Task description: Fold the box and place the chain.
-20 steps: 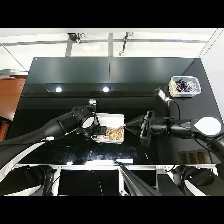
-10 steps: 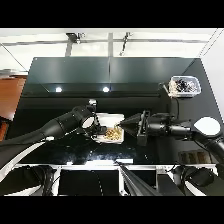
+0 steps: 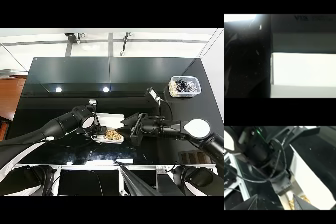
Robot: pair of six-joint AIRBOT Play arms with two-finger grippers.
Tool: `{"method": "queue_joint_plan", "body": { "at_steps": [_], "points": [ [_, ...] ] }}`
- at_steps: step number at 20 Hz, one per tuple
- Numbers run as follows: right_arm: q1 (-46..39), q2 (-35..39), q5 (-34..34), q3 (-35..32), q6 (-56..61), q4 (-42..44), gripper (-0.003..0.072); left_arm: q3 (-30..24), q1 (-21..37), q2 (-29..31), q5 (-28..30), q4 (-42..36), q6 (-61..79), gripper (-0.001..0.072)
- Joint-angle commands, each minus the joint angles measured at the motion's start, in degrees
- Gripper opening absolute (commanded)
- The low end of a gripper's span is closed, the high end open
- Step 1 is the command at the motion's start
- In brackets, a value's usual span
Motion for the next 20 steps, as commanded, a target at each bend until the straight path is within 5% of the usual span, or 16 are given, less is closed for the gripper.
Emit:
{"method": "queue_joint_plan", "body": {
  "at_steps": [1,5,6,9,18,19,20],
  "points": [
    [-4.4,0.4,3.9,0.1,4.4,-2.4,0.0508,0.1,0.0,0.0,0.1,-0.2,0.0,0.0032],
    [-13.6,2.8,14.5,0.1,7.3,-2.4,0.0548,0.3,0.0,0.0,0.5,-0.2,-2.5,0.0032],
    [-15.8,3.3,16.8,0.1,8.7,-2.4,0.0702,0.8,0.1,0.0,0.8,-0.2,-3.0,0.0031],
    [-19.5,3.5,21.6,0.0,10.6,-2.4,0.0701,2.5,1.2,-0.1,1.9,0.5,-4.5,0.003],
    [-19.6,3.5,22.0,0.0,13.2,-2.1,0.07,4.8,3.9,-3.3,1.7,0.4,-3.3,0.0035],
    [-19.6,3.5,21.9,0.0,13.1,-2.2,0.07,5.0,3.9,-3.3,2.0,0.2,-3.8,0.0166],
    [-19.6,3.5,21.9,0.0,13.1,-2.2,0.07,5.6,3.9,-3.3,2.0,-0.1,-3.9,0.0464]
  ]
}}
